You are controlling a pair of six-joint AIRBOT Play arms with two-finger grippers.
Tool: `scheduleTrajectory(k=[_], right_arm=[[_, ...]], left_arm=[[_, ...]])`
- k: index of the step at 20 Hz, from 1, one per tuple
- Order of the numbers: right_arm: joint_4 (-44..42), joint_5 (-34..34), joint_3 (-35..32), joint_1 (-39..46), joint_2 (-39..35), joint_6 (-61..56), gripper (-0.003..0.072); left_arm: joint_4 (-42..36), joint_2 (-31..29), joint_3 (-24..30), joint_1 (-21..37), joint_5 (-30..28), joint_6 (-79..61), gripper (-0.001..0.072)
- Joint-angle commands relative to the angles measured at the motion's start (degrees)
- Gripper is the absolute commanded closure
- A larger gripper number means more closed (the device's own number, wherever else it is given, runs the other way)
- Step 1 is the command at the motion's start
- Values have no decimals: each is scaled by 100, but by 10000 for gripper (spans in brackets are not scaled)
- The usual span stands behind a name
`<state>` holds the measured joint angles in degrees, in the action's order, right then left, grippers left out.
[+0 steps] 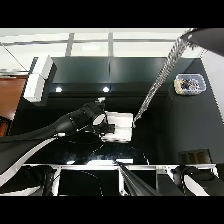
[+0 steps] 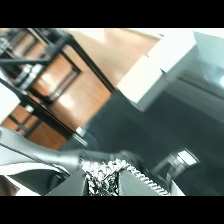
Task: Fold the box and place the chain.
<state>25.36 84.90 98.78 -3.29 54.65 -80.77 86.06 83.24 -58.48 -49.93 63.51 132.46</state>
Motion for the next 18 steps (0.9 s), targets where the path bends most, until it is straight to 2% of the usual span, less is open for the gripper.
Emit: scheduleTrajectory(k=[1, 10, 18], right_arm=[[-540, -321, 0, -4, 0, 140, 684], [-748, -417, 0, -4, 0, 223, 683], [-236, -254, 2, 4, -2, 238, 683]], left_arm=[[2, 0, -4, 2, 0, 0, 682], [2, 0, -4, 2, 0, 0, 682], [2, 0, -4, 2, 2, 0, 682]])
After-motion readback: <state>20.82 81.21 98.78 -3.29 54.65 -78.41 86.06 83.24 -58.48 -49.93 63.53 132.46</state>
